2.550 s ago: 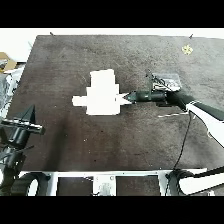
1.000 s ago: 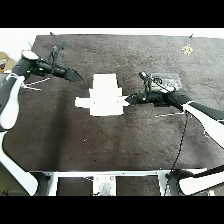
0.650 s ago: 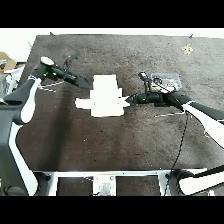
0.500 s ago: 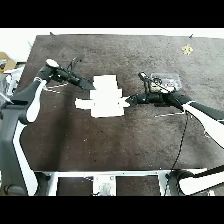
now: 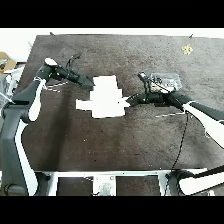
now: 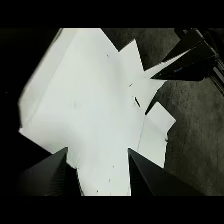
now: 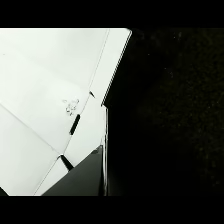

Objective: Fold the box and place the chain.

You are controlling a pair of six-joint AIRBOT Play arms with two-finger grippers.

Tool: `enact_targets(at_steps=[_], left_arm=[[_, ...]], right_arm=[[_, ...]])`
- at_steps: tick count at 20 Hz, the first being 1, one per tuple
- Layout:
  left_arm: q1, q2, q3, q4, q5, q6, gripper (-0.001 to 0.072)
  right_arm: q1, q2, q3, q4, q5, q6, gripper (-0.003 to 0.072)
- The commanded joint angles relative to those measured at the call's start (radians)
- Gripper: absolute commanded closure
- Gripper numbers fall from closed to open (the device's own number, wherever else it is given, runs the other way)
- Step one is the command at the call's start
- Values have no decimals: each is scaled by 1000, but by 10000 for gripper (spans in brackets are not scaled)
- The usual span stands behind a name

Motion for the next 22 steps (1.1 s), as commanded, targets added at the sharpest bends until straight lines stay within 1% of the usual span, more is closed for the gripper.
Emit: enact_targets(at_steps=[1, 2, 4, 6, 12, 16, 19, 21, 22], left_arm=[[19, 0, 7, 23, 10, -22, 288], [18, -4, 6, 33, 20, -22, 288], [13, -5, -13, 32, 36, -21, 288], [7, -6, -44, 31, 50, -13, 288], [-34, -77, -48, -106, -14, -9, 288], [-54, -92, -48, -109, -27, 11, 290], [-54, -92, -48, -93, -54, 3, 312], [-54, -92, -48, -77, -68, 3, 465], [-54, -92, -48, -76, -68, 4, 595]], right_arm=[[1, 13, -3, 14, -44, -34, 687], [2, 15, -7, 27, -48, -60, 687], [2, 14, -26, 99, -47, -118, 688], [2, 15, -38, 125, -46, -131, 687], [2, 14, -38, 130, -46, -131, 687], [2, 14, -38, 130, -47, -131, 687], [2, 14, -38, 130, -47, -131, 687], [2, 14, -38, 130, -47, -131, 687], [2, 14, -38, 130, -47, -131, 686]])
